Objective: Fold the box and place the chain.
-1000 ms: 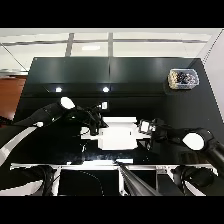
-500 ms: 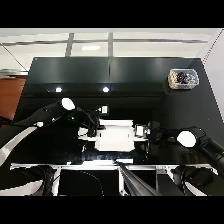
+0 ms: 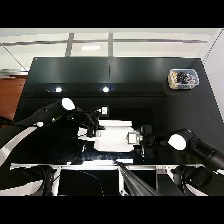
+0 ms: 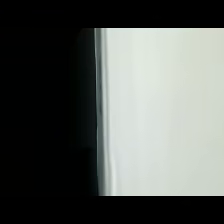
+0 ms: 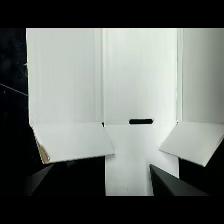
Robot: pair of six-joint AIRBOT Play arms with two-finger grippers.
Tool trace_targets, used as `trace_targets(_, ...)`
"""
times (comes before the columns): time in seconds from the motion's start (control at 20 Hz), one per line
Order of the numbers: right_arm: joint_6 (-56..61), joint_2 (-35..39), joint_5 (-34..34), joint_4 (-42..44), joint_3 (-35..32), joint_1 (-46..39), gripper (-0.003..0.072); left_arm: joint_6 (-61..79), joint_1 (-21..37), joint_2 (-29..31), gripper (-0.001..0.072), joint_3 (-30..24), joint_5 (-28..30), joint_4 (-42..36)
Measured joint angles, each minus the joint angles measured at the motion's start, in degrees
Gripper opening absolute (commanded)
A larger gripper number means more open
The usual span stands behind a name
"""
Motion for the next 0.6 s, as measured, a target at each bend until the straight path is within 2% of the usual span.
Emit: trace_targets(0.6,-1.36,-4.20,-7.63,6.32,0.00,7.45,0.0708,-0.17,0.00,0.00,0.0031,0.00,0.04,0.07)
